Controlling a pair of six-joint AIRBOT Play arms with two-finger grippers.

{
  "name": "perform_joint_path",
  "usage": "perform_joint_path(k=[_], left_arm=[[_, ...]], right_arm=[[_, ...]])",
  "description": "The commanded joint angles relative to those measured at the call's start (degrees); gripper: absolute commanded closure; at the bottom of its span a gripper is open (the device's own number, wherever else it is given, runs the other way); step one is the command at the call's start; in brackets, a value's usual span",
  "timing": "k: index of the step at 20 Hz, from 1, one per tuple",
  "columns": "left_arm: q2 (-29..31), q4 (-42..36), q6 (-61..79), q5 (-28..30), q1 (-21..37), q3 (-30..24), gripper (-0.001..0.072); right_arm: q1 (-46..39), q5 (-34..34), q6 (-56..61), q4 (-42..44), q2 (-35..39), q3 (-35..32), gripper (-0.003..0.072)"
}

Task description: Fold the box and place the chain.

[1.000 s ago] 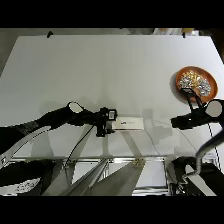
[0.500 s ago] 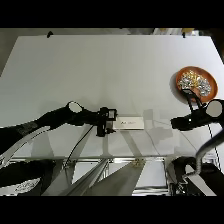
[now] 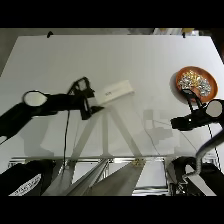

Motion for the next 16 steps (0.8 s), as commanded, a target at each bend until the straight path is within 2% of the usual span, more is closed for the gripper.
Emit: perform_joint_path(k=[1, 4, 8, 11, 14, 16], left_arm=[[9.9, 15.5, -18.7, 0.0, 12.5, 0.0, 0.0320], [12.5, 26.4, -31.9, 0.0, 24.8, 0.0, 0.0320], [8.6, 28.5, -44.5, -1.5, 37.1, 0.0, 0.0319], [2.4, 34.0, -48.0, -5.6, 40.7, 0.0, 0.0320], [-3.0, 41.3, -54.0, -7.5, 40.9, 0.0, 0.0320], [-5.5, 42.0, -56.3, -8.3, 40.9, 0.0, 0.0319]], right_arm=[[0.0, 0.0, 0.0, 0.0, 0.0, 0.0, 0.0669], [0.0, 0.0, 0.0, 0.0, 0.0, 0.0, 0.0669], [0.0, 0.0, 0.0, 0.0, 0.0, 0.0, 0.0669], [0.0, 0.0, 0.0, 0.0, 0.0, 0.0, 0.0669], [0.0, 0.0, 0.0, 0.0, 0.0, 0.0, 0.0669], [0.0, 0.0, 0.0, 0.0, 0.0, 0.0, 0.0669]])
